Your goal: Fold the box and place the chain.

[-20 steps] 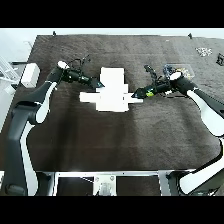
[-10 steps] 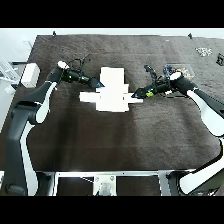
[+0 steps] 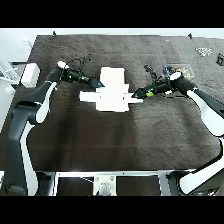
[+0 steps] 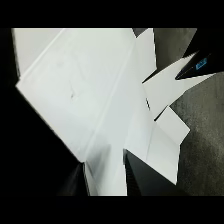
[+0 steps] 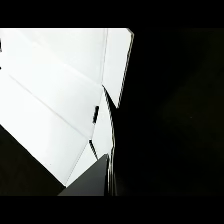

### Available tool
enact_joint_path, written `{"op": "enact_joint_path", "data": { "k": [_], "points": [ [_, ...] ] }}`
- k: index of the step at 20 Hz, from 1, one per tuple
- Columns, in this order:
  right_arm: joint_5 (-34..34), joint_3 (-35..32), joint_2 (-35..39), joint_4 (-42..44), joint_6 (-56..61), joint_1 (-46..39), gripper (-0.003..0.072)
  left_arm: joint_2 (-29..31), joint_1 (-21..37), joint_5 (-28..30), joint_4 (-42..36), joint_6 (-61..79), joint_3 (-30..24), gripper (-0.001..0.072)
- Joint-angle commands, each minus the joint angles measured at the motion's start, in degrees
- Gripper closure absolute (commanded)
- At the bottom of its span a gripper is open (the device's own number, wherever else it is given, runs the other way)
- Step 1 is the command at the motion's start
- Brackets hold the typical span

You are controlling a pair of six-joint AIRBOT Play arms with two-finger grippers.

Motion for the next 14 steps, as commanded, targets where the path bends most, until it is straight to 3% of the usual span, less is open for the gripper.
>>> {"op": "enact_joint_path", "data": {
  "k": [1,4,5,7,9,14],
  "points": [
    [0.00,-0.02,-0.02,0.02,0.02,0.04,0.0674,-0.07,0.00,0.02,-0.55,0.96,0.04,0.0404],
    [0.02,-0.02,-0.02,0.02,0.02,0.04,0.0674,-0.83,0.00,-0.94,-0.68,0.94,0.04,0.0434],
    [0.02,-0.02,-0.02,0.02,0.02,0.04,0.0674,-1.29,0.00,-1.40,-0.72,0.90,0.04,0.0489],
    [0.02,-0.02,-0.02,0.02,0.00,0.04,0.0674,-1.88,0.00,-1.42,-1.14,1.31,0.02,0.0504],
    [0.02,-0.02,-0.02,0.00,0.00,0.02,0.0674,-1.97,0.00,-1.09,-2.73,2.67,0.04,0.0582],
    [0.04,-0.02,-0.02,-0.59,0.02,0.02,0.0674,-1.97,0.00,-0.92,-4.76,3.82,0.04,0.0582]
  ]
}}
